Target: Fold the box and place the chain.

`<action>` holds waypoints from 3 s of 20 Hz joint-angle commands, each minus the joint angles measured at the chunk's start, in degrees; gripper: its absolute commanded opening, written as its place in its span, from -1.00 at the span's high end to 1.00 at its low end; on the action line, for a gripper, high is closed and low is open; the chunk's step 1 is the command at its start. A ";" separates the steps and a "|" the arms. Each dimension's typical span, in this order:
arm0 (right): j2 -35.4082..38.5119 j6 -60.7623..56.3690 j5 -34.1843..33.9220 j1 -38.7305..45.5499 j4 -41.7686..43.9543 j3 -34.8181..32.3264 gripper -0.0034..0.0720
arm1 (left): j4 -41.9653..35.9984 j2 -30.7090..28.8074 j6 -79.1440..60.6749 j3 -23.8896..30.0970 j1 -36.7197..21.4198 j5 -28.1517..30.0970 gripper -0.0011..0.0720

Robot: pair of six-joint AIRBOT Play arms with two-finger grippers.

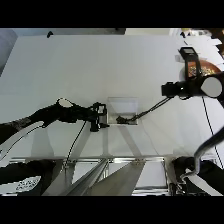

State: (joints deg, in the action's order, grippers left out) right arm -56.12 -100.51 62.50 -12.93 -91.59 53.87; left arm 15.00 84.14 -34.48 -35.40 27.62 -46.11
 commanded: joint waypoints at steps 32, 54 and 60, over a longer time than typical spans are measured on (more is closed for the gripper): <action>-18.10 1.29 -18.53 5.14 4.37 -11.85 0.33 | 0.02 -0.04 0.00 0.02 -0.02 0.00 0.35; -18.45 1.60 -19.56 5.14 4.68 -11.82 0.34 | 0.02 -0.04 0.00 0.02 -0.02 0.00 0.35; -15.93 1.64 -19.50 5.14 4.63 -11.82 0.34 | 0.02 -0.04 0.00 0.02 -0.02 0.00 0.35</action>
State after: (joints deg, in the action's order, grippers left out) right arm -72.93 -98.89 42.76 -7.79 -87.00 42.02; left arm 15.00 84.14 -34.48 -35.40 27.62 -46.13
